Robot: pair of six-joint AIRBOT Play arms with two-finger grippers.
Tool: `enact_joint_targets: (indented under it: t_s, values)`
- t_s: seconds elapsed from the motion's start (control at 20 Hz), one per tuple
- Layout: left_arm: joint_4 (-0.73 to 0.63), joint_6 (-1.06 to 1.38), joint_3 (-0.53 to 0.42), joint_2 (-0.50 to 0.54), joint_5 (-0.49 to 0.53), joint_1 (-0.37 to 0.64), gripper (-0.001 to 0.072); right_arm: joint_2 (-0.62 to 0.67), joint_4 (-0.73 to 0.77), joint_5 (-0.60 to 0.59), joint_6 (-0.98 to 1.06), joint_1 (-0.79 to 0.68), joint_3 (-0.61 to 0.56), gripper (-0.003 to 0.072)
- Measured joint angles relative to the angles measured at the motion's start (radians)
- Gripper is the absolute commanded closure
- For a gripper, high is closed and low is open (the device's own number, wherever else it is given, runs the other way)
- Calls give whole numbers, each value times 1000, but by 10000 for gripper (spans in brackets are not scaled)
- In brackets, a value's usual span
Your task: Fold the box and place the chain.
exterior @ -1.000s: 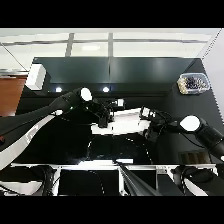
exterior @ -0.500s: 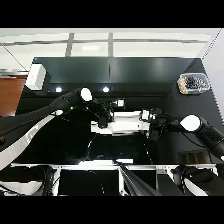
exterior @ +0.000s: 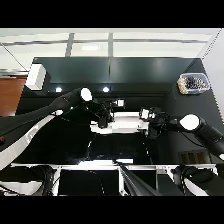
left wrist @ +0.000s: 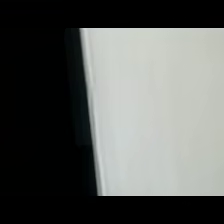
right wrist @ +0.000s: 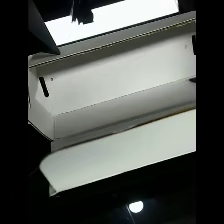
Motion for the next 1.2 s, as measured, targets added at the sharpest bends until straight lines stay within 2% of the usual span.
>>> enact_joint_targets:
  t_s: [0.4,1.2]
  values:
    - [0,1,0,0,0,0,683,-73,106,35,-132,0,0,-22]
    - [0,1,0,0,0,0,683,-183,105,60,-202,0,-2,-21]
